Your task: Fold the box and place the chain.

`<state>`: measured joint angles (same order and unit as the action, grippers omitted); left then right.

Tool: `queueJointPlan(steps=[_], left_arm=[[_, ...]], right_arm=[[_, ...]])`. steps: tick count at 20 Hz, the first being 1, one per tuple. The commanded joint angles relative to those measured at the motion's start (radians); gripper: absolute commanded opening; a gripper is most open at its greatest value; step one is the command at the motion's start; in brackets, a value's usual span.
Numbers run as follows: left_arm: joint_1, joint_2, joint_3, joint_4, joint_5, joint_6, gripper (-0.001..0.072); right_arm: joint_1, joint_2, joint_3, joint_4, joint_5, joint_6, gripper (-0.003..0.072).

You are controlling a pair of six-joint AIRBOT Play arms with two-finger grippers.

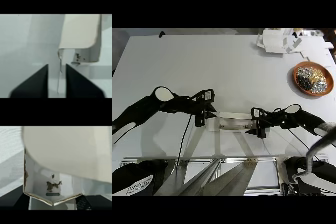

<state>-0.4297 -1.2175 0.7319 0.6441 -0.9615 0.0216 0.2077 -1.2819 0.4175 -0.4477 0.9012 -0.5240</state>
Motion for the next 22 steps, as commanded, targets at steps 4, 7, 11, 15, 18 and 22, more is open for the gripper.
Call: queueJointPlan(steps=[4, 7, 11, 15, 18, 22], left_arm=[[-0.034, 0.192, 0.0, 0.09, -0.142, -0.178, 0.0001], [-0.136, 0.173, 0.0, 0.086, -0.086, -0.183, 0.0001], [-0.264, 0.092, 0.0, -0.011, 0.179, -0.184, 0.0005], [-0.267, -0.015, 0.0, -0.174, 0.486, -0.246, 0.0005], [-0.265, -0.101, 0.0, -0.239, 0.593, -0.301, 0.0005], [-0.265, -0.165, 0.0, -0.236, 0.537, -0.303, 0.0005]], right_arm=[[0.0, 0.0, 0.0, 0.0, 0.0, -0.001, 0.034], [0.0, 0.0, 0.0, 0.0, 0.0, -0.001, 0.034], [0.0, 0.0, 0.0, 0.0, 0.0, -0.001, 0.034], [0.0, 0.0, 0.0, 0.0, 0.0, -0.001, 0.034], [0.0, 0.0, 0.0, 0.0, 0.0, -0.001, 0.034], [0.0, 0.0, 0.0, 0.0, 0.0, -0.001, 0.034]])
